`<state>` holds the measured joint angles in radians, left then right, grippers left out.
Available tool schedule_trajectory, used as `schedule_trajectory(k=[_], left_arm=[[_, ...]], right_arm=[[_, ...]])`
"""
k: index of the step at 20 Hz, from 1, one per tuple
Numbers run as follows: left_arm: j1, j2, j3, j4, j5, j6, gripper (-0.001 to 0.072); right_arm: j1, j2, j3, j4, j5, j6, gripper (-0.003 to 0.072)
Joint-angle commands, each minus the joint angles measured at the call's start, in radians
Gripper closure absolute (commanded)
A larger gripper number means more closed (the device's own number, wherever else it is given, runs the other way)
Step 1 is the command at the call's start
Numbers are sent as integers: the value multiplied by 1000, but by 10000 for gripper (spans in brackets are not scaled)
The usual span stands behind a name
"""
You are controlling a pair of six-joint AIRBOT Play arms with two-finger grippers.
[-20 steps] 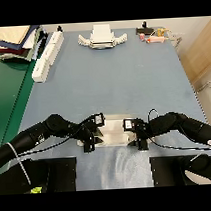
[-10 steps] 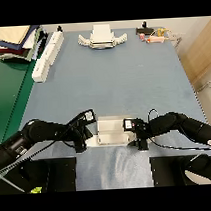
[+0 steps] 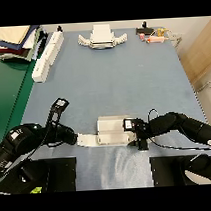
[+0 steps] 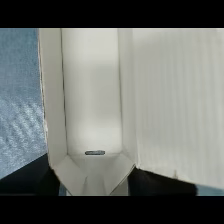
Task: Fold the box.
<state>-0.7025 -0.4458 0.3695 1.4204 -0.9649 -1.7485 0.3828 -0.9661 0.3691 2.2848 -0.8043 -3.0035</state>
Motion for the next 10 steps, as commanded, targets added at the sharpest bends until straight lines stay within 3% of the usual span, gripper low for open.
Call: schedule_trajectory(k=[1,7,10], left_arm=[[-1,-93,-32,-35,6,-204,696],[-2,-307,-36,-388,200,26,696],[-2,-350,-36,-415,195,43,695]], right_arm=[[1,0,0,0,0,0,184],[1,0,0,0,0,0,184],[1,0,0,0,0,0,183]])
